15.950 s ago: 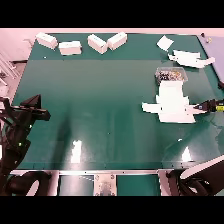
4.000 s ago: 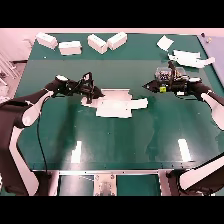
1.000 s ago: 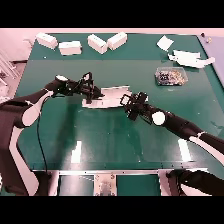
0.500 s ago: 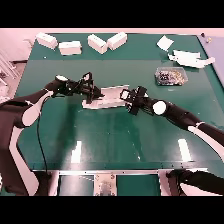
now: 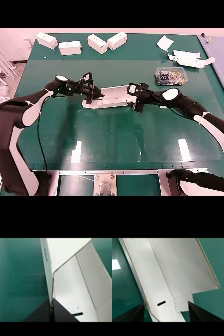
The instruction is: Fold the box and place the chain.
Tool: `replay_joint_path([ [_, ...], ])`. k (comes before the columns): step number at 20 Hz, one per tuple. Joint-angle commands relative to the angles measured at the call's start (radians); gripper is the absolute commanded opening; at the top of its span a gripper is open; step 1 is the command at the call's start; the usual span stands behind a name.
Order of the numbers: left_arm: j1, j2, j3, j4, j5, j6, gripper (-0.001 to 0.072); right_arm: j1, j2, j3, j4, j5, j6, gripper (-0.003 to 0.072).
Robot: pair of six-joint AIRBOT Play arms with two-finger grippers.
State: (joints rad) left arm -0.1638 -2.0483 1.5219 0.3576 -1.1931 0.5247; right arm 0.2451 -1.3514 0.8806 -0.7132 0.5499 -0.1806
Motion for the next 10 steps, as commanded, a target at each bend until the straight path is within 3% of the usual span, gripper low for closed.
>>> replay_joint_path([
  [1,-0.001,0.000,0.000,0.069,0.000,0.000,0.0025,-0.048,-0.020,0.016,0.068,0.101,-0.103,0.0619],
  [6,-0.001,0.000,0.000,0.070,0.000,0.000,0.0025,-0.101,-0.084,0.053,0.208,0.156,-0.283,0.0620],
  [10,-0.001,0.000,0.000,0.070,0.001,0.000,0.0025,-0.142,-0.142,0.112,0.208,0.240,-0.334,0.0620],
])
